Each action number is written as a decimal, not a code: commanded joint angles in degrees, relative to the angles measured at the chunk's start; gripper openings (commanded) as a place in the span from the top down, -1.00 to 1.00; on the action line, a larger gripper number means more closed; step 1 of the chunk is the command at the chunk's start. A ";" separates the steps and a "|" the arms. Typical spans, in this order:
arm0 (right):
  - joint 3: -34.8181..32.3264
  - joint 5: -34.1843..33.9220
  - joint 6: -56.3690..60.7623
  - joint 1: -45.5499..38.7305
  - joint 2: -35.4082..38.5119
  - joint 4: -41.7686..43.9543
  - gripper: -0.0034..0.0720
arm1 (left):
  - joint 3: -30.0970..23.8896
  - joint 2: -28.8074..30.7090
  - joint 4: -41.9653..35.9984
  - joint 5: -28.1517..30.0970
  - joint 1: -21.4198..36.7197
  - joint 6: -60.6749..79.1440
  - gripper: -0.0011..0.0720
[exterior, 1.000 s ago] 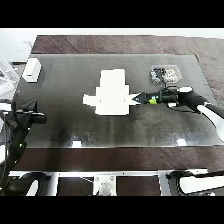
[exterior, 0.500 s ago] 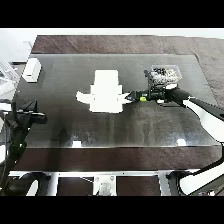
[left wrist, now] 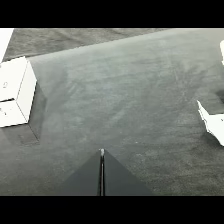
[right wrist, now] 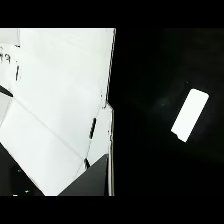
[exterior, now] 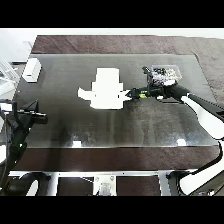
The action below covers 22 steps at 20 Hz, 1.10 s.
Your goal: Fold the box and place the chain.
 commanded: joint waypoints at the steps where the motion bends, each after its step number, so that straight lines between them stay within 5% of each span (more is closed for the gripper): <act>1: 2.08 2.25 3.06 0.02 -0.13 -6.62 0.91 | 0.00 0.02 -0.02 -0.22 -0.02 0.00 0.91; 7: 2.45 2.64 3.23 0.02 -0.50 -7.78 0.91 | 0.00 0.02 0.00 -3.32 -0.02 0.04 0.91; 8: 2.49 2.64 3.23 0.02 -0.59 -7.78 0.91 | 0.00 0.02 0.00 -4.68 -0.02 0.15 0.78; 9: 2.51 2.64 3.23 0.02 -0.59 -7.78 0.91 | 0.00 0.02 0.00 -5.77 -0.02 0.20 0.08; 10: 2.51 2.64 3.23 0.04 -0.59 -7.78 0.91 | 0.00 -0.02 0.00 -6.29 -0.02 0.24 -0.06; 16: 3.08 2.64 2.99 0.04 -0.59 -7.78 0.91 | 2.51 -1.27 -0.02 -7.54 -0.02 0.20 -0.07; 22: 3.67 2.67 3.06 0.09 -0.63 -7.76 0.91 | 16.35 -23.63 0.02 -20.90 -0.02 2.80 -0.07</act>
